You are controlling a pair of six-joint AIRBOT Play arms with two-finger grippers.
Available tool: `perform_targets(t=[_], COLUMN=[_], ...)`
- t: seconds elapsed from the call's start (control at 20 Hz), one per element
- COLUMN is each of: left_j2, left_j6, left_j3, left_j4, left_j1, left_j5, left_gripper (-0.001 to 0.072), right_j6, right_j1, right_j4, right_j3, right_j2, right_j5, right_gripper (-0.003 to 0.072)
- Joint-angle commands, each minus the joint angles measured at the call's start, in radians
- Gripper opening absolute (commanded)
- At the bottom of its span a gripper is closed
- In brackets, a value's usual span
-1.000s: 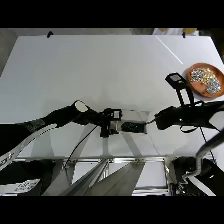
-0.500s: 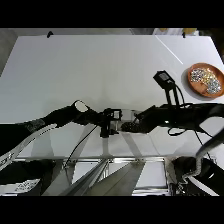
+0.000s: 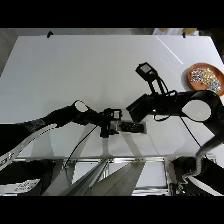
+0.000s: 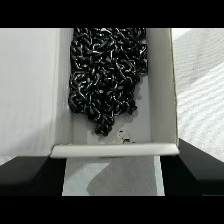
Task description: Fold the box and place the chain.
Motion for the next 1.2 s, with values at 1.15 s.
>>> perform_targets(t=[1.15], left_j2=[0.001], left_j6=[0.0], left_j3=[0.0], left_j4=[0.0], left_j1=[0.0], left_j5=[0.0], left_gripper=[0.0253], right_j6=[-0.6], right_j1=[0.111], right_j4=[0.014], right_j3=[-0.211], right_j2=[-0.052], right_j5=[0.023], right_gripper=[0.0247])
